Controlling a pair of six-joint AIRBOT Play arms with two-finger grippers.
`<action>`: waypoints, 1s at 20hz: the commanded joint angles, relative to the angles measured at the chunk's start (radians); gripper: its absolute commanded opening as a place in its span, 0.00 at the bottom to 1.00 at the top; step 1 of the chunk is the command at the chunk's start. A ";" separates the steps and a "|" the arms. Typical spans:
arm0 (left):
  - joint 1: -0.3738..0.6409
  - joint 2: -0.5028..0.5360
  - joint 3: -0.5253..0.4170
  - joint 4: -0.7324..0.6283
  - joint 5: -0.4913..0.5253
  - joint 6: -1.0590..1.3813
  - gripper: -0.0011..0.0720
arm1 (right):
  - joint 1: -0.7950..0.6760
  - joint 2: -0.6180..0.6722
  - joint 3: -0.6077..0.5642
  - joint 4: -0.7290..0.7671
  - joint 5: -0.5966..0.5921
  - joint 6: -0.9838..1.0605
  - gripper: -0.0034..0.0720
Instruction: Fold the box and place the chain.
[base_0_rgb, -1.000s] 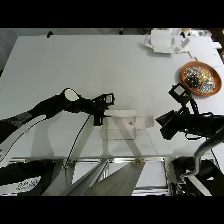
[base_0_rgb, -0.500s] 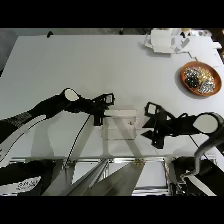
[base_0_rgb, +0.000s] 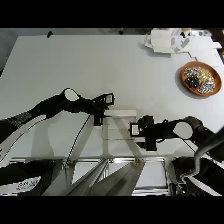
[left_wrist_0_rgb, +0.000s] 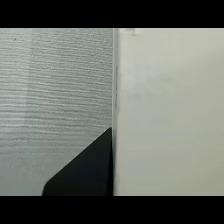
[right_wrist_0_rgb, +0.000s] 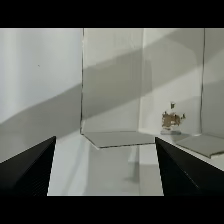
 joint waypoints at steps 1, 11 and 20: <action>-0.001 0.000 0.000 0.000 0.000 0.000 0.03 | 0.107 0.010 -0.078 -0.072 -0.211 -0.012 0.98; -0.001 0.000 0.000 0.000 0.000 0.000 0.03 | 0.138 -0.002 -0.141 -0.098 -0.553 -0.005 0.98; -0.001 0.000 0.000 0.000 0.000 0.000 0.03 | 0.063 0.027 -0.109 -0.068 -0.438 -0.005 0.97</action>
